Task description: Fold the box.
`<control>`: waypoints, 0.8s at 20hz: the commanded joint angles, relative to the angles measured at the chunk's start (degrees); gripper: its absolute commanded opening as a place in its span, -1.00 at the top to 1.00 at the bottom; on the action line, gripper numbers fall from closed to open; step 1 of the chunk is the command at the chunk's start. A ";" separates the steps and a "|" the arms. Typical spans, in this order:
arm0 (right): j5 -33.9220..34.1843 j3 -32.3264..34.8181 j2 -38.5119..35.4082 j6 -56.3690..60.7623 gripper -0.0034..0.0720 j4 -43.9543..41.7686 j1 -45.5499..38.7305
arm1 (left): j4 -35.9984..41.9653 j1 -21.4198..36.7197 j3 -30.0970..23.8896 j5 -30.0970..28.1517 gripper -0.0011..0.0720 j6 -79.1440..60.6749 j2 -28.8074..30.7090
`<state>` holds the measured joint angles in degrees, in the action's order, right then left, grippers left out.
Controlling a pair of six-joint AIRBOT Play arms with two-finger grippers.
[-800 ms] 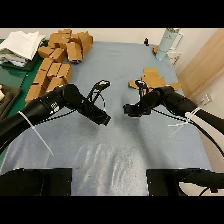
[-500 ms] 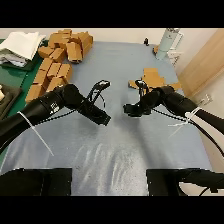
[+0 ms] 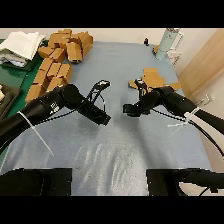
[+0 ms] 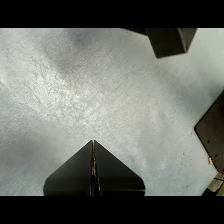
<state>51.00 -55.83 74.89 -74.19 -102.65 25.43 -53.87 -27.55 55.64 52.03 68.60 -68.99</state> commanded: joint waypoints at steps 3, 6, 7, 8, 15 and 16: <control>-3.13 -3.28 0.42 0.22 0.89 7.93 -3.72 | 0.02 0.02 -0.02 0.00 0.94 0.00 0.04; -0.79 -11.30 1.33 -0.98 -0.31 13.53 -16.90 | 0.02 0.02 -0.02 0.00 0.94 0.00 0.04; -1.01 -14.53 2.64 -4.00 -0.44 13.07 -22.71 | 0.02 0.02 -0.02 0.00 0.94 0.00 0.04; -0.98 -17.73 4.59 -6.91 -0.44 11.52 -28.04 | 0.02 0.02 -0.02 0.00 0.94 0.00 0.04; -1.03 -37.27 26.12 -21.44 -0.46 -12.94 -52.46 | 0.02 0.02 -0.02 0.00 0.94 0.00 0.04; -0.96 -40.11 29.09 -21.44 -0.46 -13.14 -52.98 | 0.02 0.02 -0.02 0.00 0.94 0.00 0.04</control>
<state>50.09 -88.58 96.09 -91.81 -109.16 -21.71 -53.82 -27.57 55.64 52.03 68.60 -68.99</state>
